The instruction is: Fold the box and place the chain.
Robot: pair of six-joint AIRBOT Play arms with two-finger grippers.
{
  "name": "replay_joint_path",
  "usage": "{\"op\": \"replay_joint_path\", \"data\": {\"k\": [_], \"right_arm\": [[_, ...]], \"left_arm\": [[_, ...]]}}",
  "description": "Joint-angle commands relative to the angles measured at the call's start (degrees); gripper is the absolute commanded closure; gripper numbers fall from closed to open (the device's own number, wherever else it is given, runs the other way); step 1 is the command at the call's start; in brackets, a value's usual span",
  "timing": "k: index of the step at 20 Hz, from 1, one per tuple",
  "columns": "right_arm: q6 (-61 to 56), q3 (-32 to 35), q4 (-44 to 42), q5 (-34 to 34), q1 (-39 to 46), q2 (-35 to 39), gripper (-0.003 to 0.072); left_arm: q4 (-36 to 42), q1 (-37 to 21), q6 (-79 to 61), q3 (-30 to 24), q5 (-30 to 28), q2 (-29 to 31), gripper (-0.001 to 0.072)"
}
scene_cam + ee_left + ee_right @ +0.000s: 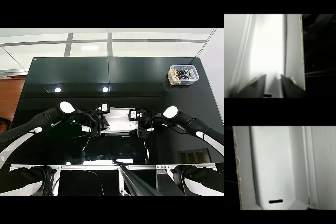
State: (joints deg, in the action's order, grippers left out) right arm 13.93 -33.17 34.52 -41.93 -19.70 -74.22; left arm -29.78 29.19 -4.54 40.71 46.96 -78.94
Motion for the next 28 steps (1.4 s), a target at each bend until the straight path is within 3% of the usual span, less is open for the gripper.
{"op": "replay_joint_path", "data": {"k": [1,2,3,4,5,6,7,11,14,15,17,20,22,24,28], "right_arm": [[0.0,0.0,0.0,0.0,-0.1,0.0,0.0274],[0.0,0.0,0.0,0.0,-0.1,0.0,0.0274],[0.0,0.0,0.0,0.0,-0.1,0.0,0.0274],[0.0,0.0,0.0,0.0,-0.1,0.0,0.0274],[0.0,0.0,0.0,0.0,-0.1,0.0,0.0274],[0.0,0.0,0.0,0.0,-0.1,0.0,0.0274],[0.0,0.0,0.0,0.0,-0.1,0.0,0.0274],[0.0,0.0,0.0,0.0,-0.1,0.0,0.0274],[0.0,0.0,0.0,0.0,-0.1,0.0,0.0274],[0.0,0.0,0.0,0.0,-0.1,0.0,0.0274],[0.0,0.0,0.0,0.0,-0.1,0.0,0.0274],[0.0,0.0,0.0,0.0,-0.1,0.0,0.0274],[0.0,0.0,0.0,0.0,-0.1,0.0,0.0274],[0.0,0.0,0.0,0.0,-0.1,0.0,0.0274],[0.0,0.0,0.0,0.0,-0.1,0.0,0.0274]], "left_arm": [[0.3,0.1,0.6,0.0,-0.2,-0.2,0.0241],[0.2,0.0,1.1,0.1,0.2,-0.1,0.0504],[0.2,0.0,1.1,0.1,0.0,-0.1,0.0496],[0.3,0.0,1.2,0.1,0.0,-0.1,0.0367],[-0.1,-0.2,1.6,0.2,0.7,0.0,0.0472],[-2.3,-0.4,2.2,0.5,1.6,0.6,0.064],[-5.7,-0.6,5.8,0.9,1.8,1.6,0.0685],[-23.3,-4.3,30.4,0.8,1.5,11.4,0.0686],[-41.8,-11.4,63.1,0.3,3.0,17.7,0.0685],[-43.8,-14.9,70.7,-0.3,4.5,18.5,0.0685],[-39.9,-22.4,80.3,-2.1,7.4,18.3,0.0685],[-21.0,-33.2,81.0,-7.2,12.9,15.5,0.0684],[-9.7,-36.7,73.9,-9.5,17.2,11.5,0.0685],[-7.0,-35.7,72.1,-9.8,18.0,7.1,0.0686],[-1.8,-28.1,67.3,-9.5,16.2,0.5,0.0685]]}}
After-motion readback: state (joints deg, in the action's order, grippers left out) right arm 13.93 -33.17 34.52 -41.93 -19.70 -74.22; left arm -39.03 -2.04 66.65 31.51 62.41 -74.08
